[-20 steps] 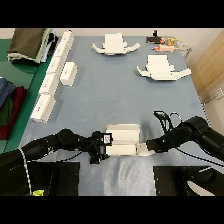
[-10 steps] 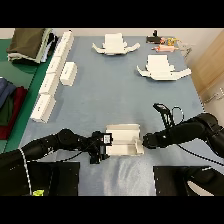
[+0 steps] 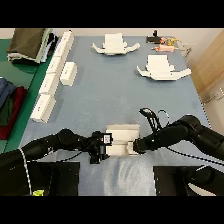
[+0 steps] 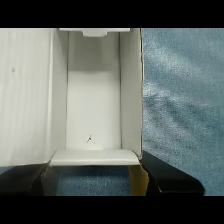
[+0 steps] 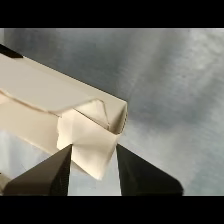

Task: Fold the box.

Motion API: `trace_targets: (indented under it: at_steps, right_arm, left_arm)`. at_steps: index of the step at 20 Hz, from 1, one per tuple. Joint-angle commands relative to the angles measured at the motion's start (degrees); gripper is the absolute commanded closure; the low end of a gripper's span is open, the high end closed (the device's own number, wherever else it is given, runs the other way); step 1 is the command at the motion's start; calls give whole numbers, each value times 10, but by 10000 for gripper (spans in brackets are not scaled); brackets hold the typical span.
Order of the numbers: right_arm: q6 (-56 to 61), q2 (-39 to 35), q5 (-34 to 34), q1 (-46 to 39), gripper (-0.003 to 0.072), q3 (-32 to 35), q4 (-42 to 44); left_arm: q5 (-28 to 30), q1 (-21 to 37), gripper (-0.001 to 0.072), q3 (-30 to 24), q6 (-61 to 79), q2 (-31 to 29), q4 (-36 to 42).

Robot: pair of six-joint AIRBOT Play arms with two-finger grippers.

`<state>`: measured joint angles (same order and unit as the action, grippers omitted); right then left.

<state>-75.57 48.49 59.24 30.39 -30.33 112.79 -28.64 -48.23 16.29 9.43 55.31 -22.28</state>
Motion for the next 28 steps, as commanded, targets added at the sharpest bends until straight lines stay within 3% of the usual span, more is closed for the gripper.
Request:
trace_targets:
  at_steps: [1, 4, 8, 9, 16, 18, 21, 23, 28]
  right_arm:
    - [54, 35, -26, 38, 277, -10, -33]
    - [165, 74, -20, 80, 279, -42, -106]
    - [309, 128, 45, 132, 290, -106, -213]
    - [331, 141, 50, 139, 322, -117, -223]
    - [403, 203, 69, 151, 323, -134, -219]
    - [410, 205, 75, 151, 376, -134, -220]
    - [410, 205, 75, 151, 644, -134, -221]
    - [410, 205, 75, 151, 682, -134, -221]
    - [393, 203, 76, 151, 663, -138, -219]
  left_arm:
    - [0, 0, 237, 1, 0, 0, 0]
    - [0, 0, 237, 1, 0, 0, 0]
    - [0, 0, 237, 1, 0, 0, 0]
    - [0, 0, 237, 1, 0, 0, 0]
    - [0, 0, 237, 1, 0, 0, 0]
    - [0, 0, 237, 1, 0, 0, 0]
    - [0, 0, 237, 1, 0, 0, 0]
    - [0, 0, 237, 1, 0, 0, 0]
    - [0, 0, 237, 1, 0, 0, 0]
